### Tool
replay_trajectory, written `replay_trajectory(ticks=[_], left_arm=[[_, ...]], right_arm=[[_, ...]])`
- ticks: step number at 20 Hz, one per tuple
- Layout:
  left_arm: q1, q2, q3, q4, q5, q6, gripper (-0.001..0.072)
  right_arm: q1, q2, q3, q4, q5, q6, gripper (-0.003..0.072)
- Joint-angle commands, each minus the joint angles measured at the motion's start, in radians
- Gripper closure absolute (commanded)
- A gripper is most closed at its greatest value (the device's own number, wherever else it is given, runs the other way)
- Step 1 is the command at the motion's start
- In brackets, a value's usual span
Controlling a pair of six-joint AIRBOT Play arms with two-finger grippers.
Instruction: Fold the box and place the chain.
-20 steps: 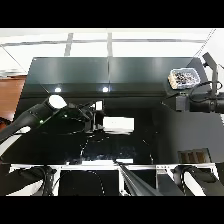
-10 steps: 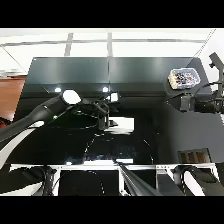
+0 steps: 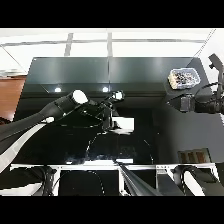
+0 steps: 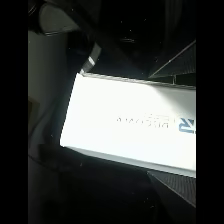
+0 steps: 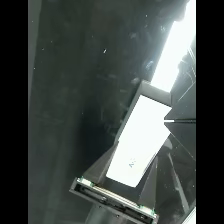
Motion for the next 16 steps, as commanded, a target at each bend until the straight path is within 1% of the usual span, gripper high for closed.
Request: replay_trajectory(ticks=[1,3,5,10,11,13,14,16], left_arm=[[-0.027,-0.006,0.004,0.07,-0.026,-0.001,-0.0007],[-0.05,-0.006,0.004,0.138,-0.017,0.006,-0.0007],[-0.07,-0.007,0.004,0.191,0.02,0.006,-0.0007],[-0.114,-0.029,0.004,0.235,0.166,0.02,-0.0006],[-0.122,-0.031,0.004,0.253,0.175,0.02,0.0026],[-0.104,-0.016,0.012,0.264,0.173,-0.048,0.0409],[-0.075,-0.003,0.021,0.265,0.172,-0.068,0.0439],[0.021,0.021,0.054,0.288,0.159,-0.127,0.0439]], right_arm=[[0.0,0.001,0.001,-0.005,-0.004,0.0,0.0671],[0.0,0.001,0.001,-0.005,-0.006,0.001,0.0671],[0.0,0.001,0.001,-0.005,-0.006,0.0,0.0671],[0.0,0.001,0.001,-0.005,-0.015,0.0,0.0671],[0.0,0.001,0.001,-0.005,-0.018,0.001,0.0671],[0.0,0.001,0.001,-0.005,-0.022,0.0,0.0671],[0.0,0.001,0.001,-0.006,-0.023,0.0,0.0671],[0.0,0.001,0.001,-0.008,-0.029,0.0,0.0671]])
